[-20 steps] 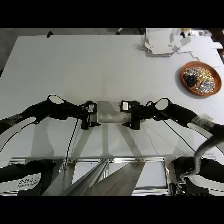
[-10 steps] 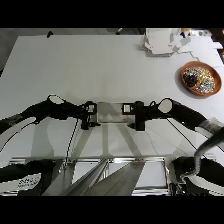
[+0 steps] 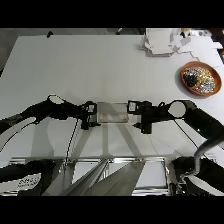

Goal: Fold the box and place the chain.

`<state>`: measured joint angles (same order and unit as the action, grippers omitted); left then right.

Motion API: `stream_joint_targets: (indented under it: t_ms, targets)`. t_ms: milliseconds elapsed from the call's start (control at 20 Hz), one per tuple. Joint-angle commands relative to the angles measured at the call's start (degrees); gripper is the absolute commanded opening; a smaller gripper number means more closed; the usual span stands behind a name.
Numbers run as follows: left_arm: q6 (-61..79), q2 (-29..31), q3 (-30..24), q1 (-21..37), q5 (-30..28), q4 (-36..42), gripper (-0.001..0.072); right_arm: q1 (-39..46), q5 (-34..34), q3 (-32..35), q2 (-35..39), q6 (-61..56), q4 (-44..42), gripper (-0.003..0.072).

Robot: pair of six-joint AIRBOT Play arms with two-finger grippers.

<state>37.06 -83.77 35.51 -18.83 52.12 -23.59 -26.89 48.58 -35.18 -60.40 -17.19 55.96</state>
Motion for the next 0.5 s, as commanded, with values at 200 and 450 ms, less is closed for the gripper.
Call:
stream_joint_targets:
  t_ms: [200, 450]
  targets:
    - [-0.02, 0.02, 0.02, 0.04, -0.02, 0.0, 0.0032, -0.02, -6.05, -0.04, 0.55, 9.29, -23.61, 0.0018]
    - [0.0, 0.02, 0.02, 0.04, -0.02, 0.0, 0.0032, -0.02, -23.85, -0.04, -7.21, 10.01, -36.89, 0.0017]
